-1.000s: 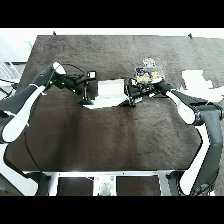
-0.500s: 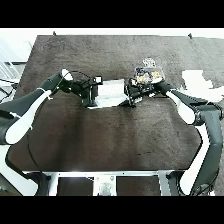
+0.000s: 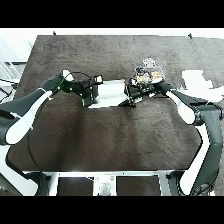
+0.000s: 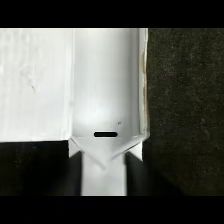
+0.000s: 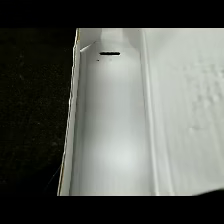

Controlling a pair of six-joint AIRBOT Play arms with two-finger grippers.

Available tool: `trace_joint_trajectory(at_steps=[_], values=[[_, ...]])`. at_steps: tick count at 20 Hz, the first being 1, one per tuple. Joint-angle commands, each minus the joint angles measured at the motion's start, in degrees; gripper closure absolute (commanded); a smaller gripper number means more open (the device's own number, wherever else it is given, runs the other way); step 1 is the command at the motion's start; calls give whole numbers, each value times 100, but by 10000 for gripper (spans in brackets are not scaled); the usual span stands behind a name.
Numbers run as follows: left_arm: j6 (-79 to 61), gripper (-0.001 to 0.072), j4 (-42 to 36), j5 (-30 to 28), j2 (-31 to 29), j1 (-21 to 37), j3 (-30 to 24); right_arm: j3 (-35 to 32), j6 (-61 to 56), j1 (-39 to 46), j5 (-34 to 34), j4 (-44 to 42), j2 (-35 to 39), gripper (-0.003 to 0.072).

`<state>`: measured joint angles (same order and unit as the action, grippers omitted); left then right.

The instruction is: Fold the box and place the chain.

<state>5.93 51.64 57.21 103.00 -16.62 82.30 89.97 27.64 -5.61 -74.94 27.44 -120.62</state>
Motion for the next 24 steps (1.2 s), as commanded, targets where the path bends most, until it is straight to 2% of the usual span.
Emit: trace_joint_trajectory(at_steps=[1, 9, 14, 19, 20, 21, 23, 24], values=[[4, 457, -81, -109, 4, 0, -2, -2, 0, -2, -9, 2, 2, 186], [-160, 458, -535, -59, 205, -57, -2, -2, 0, -2, -9, 2, 2, 186], [-306, 458, -647, -472, 247, -83, 4, -2, 0, 0, -9, 2, 2, 186], [-616, 457, -837, -573, 247, -83, 4, -2, 0, -2, -9, 2, 2, 186], [-717, 431, -876, -619, 247, -83, 4, -2, 0, -2, -9, 2, 2, 186], [-802, 332, -931, -686, 247, -83, 4, -2, 0, -2, -9, 2, 2, 186], [-861, 310, -990, -776, 247, -83, 4, -2, 0, 0, -9, 2, 2, 186], [-962, 246, -1014, -778, 249, -83, 4, -2, 0, 0, -9, 2, 2, 186]])
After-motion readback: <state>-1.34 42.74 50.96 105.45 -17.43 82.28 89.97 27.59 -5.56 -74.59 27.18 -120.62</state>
